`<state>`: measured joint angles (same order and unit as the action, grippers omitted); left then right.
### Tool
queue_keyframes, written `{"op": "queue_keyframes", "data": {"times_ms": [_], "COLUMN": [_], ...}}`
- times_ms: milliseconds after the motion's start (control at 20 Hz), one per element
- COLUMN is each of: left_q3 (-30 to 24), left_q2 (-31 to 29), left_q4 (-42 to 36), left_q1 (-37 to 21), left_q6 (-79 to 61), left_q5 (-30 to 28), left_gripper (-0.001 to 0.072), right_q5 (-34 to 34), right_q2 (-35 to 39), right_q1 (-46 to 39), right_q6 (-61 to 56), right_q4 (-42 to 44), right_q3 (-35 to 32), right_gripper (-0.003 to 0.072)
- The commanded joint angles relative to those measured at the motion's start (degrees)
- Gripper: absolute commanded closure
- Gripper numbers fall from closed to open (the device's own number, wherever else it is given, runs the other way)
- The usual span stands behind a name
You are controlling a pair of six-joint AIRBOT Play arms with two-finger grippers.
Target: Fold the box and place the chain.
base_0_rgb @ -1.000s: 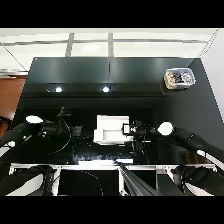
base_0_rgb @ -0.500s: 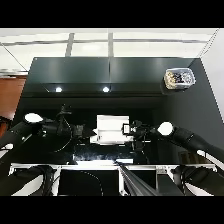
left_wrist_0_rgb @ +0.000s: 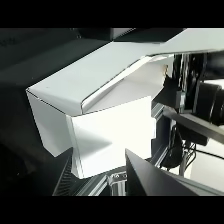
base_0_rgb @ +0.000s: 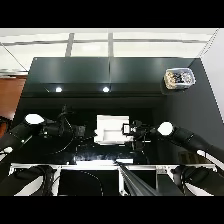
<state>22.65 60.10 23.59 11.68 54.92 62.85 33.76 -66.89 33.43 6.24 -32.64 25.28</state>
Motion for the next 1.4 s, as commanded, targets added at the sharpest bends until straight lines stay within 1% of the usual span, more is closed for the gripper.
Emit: {"op": "queue_keyframes", "data": {"times_ms": [0, 200, 300, 350, 400, 500, 600, 700, 850, 1000, 1200, 1250, 1300, 1350], "left_q3": [0.9, 5.7, 7.8, 8.9, 9.9, 11.9, 13.3, 13.9, 13.9, 13.9, 13.9, 14.0, 14.0, 14.0], "left_q2": [-0.2, -0.2, -0.2, -0.2, -0.2, -0.2, -0.2, -0.2, 0.1, 0.2, 0.2, 0.3, 0.5, 0.7], "left_q4": [2.8, 14.6, 19.4, 21.3, 22.6, 26.8, 33.9, 39.0, 42.6, 45.3, 45.4, 45.4, 45.4, 45.5], "left_q1": [2.1, 10.5, 14.5, 16.1, 17.4, 19.8, 21.7, 23.6, 26.6, 28.9, 29.1, 29.1, 29.4, 29.8], "left_q6": [5.0, 17.1, 23.8, 27.6, 30.1, 34.5, 40.8, 45.5, 49.9, 53.7, 53.9, 53.9, 53.9, 53.9], "left_q5": [-2.9, -9.9, -12.2, -12.5, -12.5, -12.8, -12.5, -12.1, -12.1, -13.8, -14.4, -14.4, -14.2, -14.2], "left_gripper": [0.0326, 0.0326, 0.0327, 0.0360, 0.0366, 0.0372, 0.0373, 0.0373, 0.0379, 0.0379, 0.0379, 0.0349, 0.0239, 0.0221], "right_q5": [0.0, 0.0, 0.0, 0.0, 0.0, 0.0, 0.0, 0.0, 0.0, 0.0, 0.0, 0.0, 0.0, 0.0], "right_q2": [0.0, 0.0, 0.0, 0.0, 0.0, 0.0, 0.0, 0.0, 0.0, 0.0, 0.0, 0.0, 0.0, 0.0], "right_q1": [0.0, 0.0, 0.0, 0.0, 0.0, 0.0, 0.0, 0.0, 0.0, 0.0, 0.0, 0.0, 0.0, 0.0], "right_q6": [0.0, 0.0, 0.0, 0.0, 0.0, 0.0, 0.0, 0.0, 0.0, 0.0, 0.0, 0.0, 0.0, 0.0], "right_q4": [0.0, 0.0, 0.0, 0.0, 0.0, 0.0, 0.0, 0.0, 0.0, 0.0, 0.0, 0.0, 0.0, 0.0], "right_q3": [0.0, 0.0, 0.0, 0.0, 0.0, 0.0, 0.0, 0.0, 0.0, 0.0, 0.0, 0.0, 0.0, 0.0], "right_gripper": [0.0250, 0.0250, 0.0250, 0.0250, 0.0250, 0.0250, 0.0249, 0.0249, 0.0250, 0.0250, 0.0250, 0.0250, 0.0250, 0.0250]}}
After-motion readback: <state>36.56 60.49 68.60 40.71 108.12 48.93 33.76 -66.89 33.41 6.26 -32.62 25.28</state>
